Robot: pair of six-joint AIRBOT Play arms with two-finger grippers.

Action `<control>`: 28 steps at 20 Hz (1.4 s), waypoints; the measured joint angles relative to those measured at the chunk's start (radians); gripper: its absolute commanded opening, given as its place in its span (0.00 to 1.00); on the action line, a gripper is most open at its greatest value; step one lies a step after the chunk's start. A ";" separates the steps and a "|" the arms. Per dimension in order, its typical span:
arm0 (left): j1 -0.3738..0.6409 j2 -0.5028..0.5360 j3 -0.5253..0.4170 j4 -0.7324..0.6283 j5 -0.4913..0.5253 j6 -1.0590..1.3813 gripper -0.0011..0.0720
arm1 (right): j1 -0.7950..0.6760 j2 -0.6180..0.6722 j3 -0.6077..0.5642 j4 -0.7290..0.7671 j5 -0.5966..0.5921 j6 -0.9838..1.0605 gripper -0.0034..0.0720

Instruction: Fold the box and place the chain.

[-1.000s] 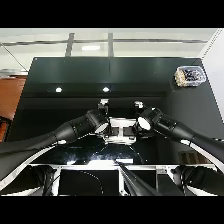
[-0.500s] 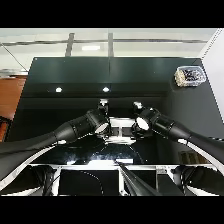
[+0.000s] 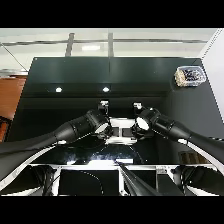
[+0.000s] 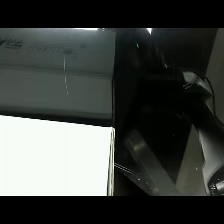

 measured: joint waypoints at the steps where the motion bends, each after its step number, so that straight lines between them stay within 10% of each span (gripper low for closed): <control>1: 0.000 0.000 0.000 0.006 -0.001 0.007 0.06 | -0.001 0.002 0.000 -0.002 0.004 -0.007 0.54; 14: 0.000 0.000 0.000 0.009 -0.006 0.003 0.06 | -0.164 0.400 0.000 -0.060 0.120 -0.132 0.55; 19: 0.000 0.000 0.000 0.009 -0.005 0.002 0.06 | -0.360 0.546 -0.011 -0.421 0.132 -0.186 0.55; 21: 0.000 0.000 0.000 0.012 0.002 0.002 0.06 | -0.472 0.543 -0.028 -0.523 0.039 -0.216 0.59; 22: 0.000 0.000 0.000 0.016 0.005 0.002 0.06 | -0.527 0.528 -0.034 -0.540 -0.022 -0.233 1.00; 28: 0.000 0.000 0.000 0.024 0.014 0.002 0.06 | -0.815 0.209 0.138 -0.458 -0.323 -0.287 0.97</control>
